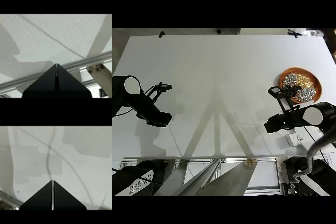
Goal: Fold the box and place the chain.
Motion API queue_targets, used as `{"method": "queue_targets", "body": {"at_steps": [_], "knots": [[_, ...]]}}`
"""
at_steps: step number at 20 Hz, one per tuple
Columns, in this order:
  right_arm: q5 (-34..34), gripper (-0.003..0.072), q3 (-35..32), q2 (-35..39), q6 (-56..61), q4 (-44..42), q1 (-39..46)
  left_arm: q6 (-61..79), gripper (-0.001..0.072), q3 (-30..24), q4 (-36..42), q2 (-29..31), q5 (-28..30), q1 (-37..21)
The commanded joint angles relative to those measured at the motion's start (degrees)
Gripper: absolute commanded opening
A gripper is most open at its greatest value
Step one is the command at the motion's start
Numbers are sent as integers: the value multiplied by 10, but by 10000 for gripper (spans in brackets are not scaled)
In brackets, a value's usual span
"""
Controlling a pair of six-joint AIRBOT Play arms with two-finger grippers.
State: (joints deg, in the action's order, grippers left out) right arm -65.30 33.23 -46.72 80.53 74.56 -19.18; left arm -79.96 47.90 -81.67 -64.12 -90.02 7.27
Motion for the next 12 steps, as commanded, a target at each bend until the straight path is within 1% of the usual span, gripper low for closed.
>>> {"method": "queue_targets", "body": {"at_steps": [1, 3, 6, 7, 9, 10, 11, 12], "knots": [[0, 11, 0, 0, 0, 0, 0, 0, 12, 0, 0, 0, 0, 0], [0, 11, 0, 0, 0, 0, 0, 0, 12, 0, 0, 0, 0, 0], [43, 12, 0, 0, 4, -1, 0, 0, 12, 0, 0, 0, 0, 0], [45, 12, 0, 0, 5, 0, 0, 0, 12, 0, 0, 0, 0, 0], [44, 12, 3, 0, 8, 35, 0, 0, 12, 0, 0, 0, 0, 0], [30, 11, 12, 0, 22, 80, 0, 0, 12, 0, 0, 0, 0, 0], [9, 11, 24, 0, 56, 155, 0, 0, 12, 0, 0, 0, 0, 0], [-23, 11, 40, 0, 91, 261, 4, 0, 12, 0, 0, 0, 0, 0]]}}
